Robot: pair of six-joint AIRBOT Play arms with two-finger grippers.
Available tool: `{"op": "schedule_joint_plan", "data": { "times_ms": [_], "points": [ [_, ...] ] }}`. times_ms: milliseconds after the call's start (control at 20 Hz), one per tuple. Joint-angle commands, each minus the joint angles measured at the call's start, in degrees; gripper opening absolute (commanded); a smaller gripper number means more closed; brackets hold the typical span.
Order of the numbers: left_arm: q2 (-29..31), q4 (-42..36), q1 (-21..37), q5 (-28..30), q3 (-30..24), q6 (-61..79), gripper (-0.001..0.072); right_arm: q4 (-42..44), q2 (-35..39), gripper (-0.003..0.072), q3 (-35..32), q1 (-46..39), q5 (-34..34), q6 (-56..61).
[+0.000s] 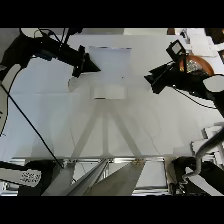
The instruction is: Fold the box and place the chain.
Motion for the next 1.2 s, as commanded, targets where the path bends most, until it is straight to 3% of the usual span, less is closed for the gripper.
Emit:
{"op": "schedule_joint_plan", "data": {
  "times_ms": [0, 300, 550, 650, 950, 1150],
  "points": [
    [5.05, 2.34, 0.0, -1.03, -2.84, -4.74, 0.0, -6.36, 3.28, 0.0289, 0.07, -0.02, -3.21, 4.15],
    [9.9, 6.58, -0.2, 1.49, -12.15, -5.6, 0.0, -6.51, 3.28, 0.0291, 0.07, -0.02, -4.81, 4.13],
    [10.51, 4.98, -2.38, 9.42, -12.33, -6.05, 0.0, -6.51, 3.28, 0.0291, 0.07, -0.02, -4.81, 4.13],
    [11.08, 5.57, -3.91, 10.08, -12.33, -6.01, 0.0, -6.51, 3.28, 0.0291, 0.07, -0.02, -4.81, 4.13],
    [10.84, 17.97, -5.42, 14.64, -12.5, -7.5, 0.0002, -6.51, 3.28, 0.0291, 0.07, -0.02, -4.81, 4.13],
    [9.75, 6.51, -5.35, 17.31, -18.38, 2.14, 0.0005, -6.51, 3.28, 0.0291, 0.07, -0.02, -4.81, 4.13]
  ]
}}
